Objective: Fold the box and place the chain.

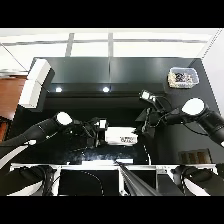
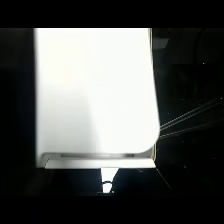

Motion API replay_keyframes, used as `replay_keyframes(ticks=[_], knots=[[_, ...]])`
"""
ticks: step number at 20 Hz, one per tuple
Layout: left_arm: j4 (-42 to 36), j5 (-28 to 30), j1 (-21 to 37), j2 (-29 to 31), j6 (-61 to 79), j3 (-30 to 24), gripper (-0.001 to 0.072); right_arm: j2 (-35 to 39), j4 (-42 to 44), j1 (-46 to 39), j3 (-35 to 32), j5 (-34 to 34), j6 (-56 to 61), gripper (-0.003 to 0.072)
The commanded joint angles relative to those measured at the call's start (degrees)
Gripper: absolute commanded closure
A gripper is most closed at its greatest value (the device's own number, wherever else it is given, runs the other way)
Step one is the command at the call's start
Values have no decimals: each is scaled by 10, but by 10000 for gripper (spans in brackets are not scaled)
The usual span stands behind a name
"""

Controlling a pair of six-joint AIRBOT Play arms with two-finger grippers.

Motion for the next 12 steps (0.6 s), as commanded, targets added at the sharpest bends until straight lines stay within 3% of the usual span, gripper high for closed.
replay_keyframes(ticks=[1,2,3,4,7,8,9,11,12], knots=[[0,12,0,0,0,0,344,-1,-16,41,-7,-32,-12,-18],[0,12,0,0,0,0,344,-1,-16,45,-8,-34,-12,-18],[0,12,0,0,0,0,344,-1,-19,47,-9,-33,-13,72],[0,12,0,0,0,0,344,-1,-19,47,-9,-28,-12,208],[0,12,0,0,0,0,344,-1,-33,47,-10,-8,-12,223],[0,12,0,0,0,0,344,-1,-40,47,-11,-3,-12,343],[0,12,0,0,0,0,344,-1,-42,47,-12,-3,-12,393],[0,12,0,0,0,0,344,-1,-40,47,-12,-6,-12,394],[0,12,0,0,0,0,344,-1,-40,47,-12,-6,-12,431]])
